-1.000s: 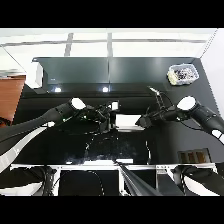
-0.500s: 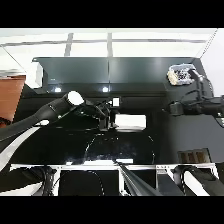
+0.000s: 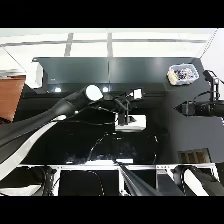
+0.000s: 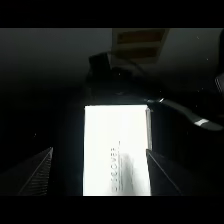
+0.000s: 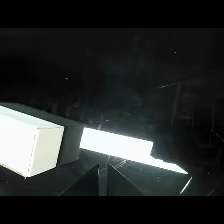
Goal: Fold the box and place the chain.
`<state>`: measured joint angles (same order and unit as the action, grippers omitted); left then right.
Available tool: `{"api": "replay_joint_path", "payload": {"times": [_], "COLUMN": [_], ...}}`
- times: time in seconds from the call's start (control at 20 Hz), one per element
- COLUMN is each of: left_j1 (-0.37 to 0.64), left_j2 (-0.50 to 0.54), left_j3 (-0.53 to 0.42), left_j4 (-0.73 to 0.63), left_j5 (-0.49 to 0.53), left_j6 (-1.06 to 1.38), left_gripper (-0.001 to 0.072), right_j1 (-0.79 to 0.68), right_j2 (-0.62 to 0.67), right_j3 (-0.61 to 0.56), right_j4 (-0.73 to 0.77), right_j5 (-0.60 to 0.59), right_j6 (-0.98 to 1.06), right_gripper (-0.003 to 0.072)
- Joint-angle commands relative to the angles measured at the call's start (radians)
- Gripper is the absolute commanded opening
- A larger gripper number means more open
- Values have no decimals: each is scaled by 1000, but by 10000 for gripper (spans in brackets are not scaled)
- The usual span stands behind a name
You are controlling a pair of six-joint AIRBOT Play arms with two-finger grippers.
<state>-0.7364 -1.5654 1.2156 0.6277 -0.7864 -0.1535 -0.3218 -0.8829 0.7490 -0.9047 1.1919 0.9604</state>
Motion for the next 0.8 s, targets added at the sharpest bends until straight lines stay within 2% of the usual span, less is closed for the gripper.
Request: {"api": "replay_joint_path", "payload": {"times": [0.0, 0.2, 0.35, 0.75], "left_j1": [-25, -35, -38, -76], "left_j2": [-103, -116, -116, -116], "left_j3": [93, 104, 107, 138], "left_j4": [42, 171, 196, 327], "left_j5": [-71, -129, -173, -187], "left_j6": [-154, -252, -252, -363], "left_gripper": [712, 711, 711, 711], "right_j1": [-6, -6, -6, -6], "right_j2": [1, 1, 1, 1], "right_j3": [-1, -3, -3, -3], "right_j4": [-5, -5, -5, -5], "right_j5": [-11, -10, -10, -6], "right_j6": [1, 1, 1, 1], "right_gripper": [60, 60, 59, 59]}}
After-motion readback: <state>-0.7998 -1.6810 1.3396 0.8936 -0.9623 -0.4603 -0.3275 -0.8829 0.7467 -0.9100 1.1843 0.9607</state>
